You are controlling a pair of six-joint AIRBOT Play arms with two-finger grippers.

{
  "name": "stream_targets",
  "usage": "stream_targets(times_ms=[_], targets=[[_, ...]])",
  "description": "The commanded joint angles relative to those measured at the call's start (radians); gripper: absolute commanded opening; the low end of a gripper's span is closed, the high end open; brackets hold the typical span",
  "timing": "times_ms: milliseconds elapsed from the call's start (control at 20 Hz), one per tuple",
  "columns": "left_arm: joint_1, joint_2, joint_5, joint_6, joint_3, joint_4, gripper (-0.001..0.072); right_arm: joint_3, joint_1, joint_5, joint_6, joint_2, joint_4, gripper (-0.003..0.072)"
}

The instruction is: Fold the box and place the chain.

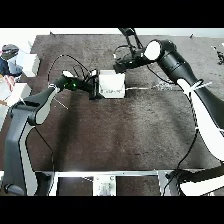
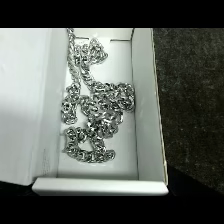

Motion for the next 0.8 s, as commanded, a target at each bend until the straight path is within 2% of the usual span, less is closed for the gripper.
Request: stream_targets(times_ms=[0,200,450,600,750], targets=[[0.000,0.000,0.000,0.000,0.000,0.000,0.0538,-0.063,-0.113,0.015,0.053,-0.001,-0.004,0.0264],[0.000,0.000,0.000,0.000,0.000,0.000,0.0538,-0.221,-0.289,-0.037,0.174,-0.001,0.009,0.0264],[0.000,0.000,0.000,0.000,0.000,0.000,0.0538,-0.460,-0.444,-0.203,0.352,-0.001,0.045,0.0266],[0.000,0.000,0.000,0.000,0.000,0.000,0.0538,-0.524,-0.456,-0.328,0.362,-0.002,0.088,0.0266],[0.000,0.000,0.000,0.000,0.000,0.000,0.0538,-0.531,-0.456,-0.430,0.371,-0.012,0.143,0.0265]])
